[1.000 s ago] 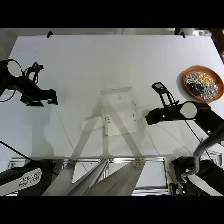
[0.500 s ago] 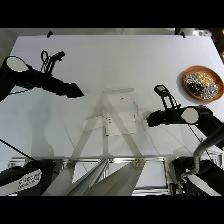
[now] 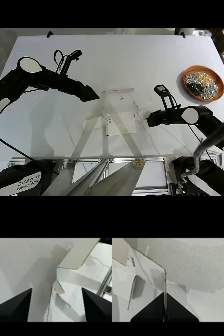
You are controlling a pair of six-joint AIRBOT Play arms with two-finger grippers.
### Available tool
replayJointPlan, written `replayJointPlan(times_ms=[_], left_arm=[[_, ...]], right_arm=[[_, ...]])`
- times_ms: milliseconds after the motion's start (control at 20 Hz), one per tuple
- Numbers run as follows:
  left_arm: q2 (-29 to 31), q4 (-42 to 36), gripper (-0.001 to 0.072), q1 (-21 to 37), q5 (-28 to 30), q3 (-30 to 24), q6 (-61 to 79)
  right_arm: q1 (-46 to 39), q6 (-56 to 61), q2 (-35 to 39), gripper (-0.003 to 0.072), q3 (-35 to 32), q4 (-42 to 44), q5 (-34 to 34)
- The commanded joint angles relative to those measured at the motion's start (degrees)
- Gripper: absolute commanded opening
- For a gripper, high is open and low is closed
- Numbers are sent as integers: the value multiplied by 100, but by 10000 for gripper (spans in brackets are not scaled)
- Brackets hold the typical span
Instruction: Fold the box and place the chain.
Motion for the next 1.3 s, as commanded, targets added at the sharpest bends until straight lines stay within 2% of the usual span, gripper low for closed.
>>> replayJointPlan(times_ms=[0, 400, 450, 500, 550, 650, 750, 850, 950, 1050, 1150, 1250], left_arm=[[-2, -42, 695, -72, -101, -2, 52], [-4, 57, 691, -369, -142, -2, 153], [-4, 184, 624, -457, -83, -2, 153], [-20, 337, 484, -562, -76, -2, 205], [-50, 442, 456, -673, -79, -2, 411], [-138, 518, 469, -848, 125, -2, 903], [-260, 431, 597, -872, 636, -2, 1043], [-446, 428, 597, -872, 804, -2, 1137], [-721, 435, 598, -861, 699, -2, 1143], [-992, 411, 633, -861, 662, -4, 1143], [-1228, 118, 633, -861, 651, -4, 1327], [-1410, -531, 632, -861, 695, -2, 1847]], right_arm=[[7, -4, 4, 19, -2, 2, 0], [7, -2, 4, 19, -2, 4, -2], [4, -2, 4, 19, -2, 4, -2], [4, -2, 4, 19, -2, 4, -2], [4, -2, 4, 19, -2, 4, -2], [7, -2, 4, 19, -2, 7, 7], [7, -2, 4, 19, -2, 17, 22], [7, -2, 4, 19, -2, 24, 20], [7, -2, 4, 20, -2, 24, 17], [7, -2, 4, 20, -2, 24, 17], [7, 0, 4, 20, -2, 24, 22], [4, -2, 4, 20, -2, 24, 22]])
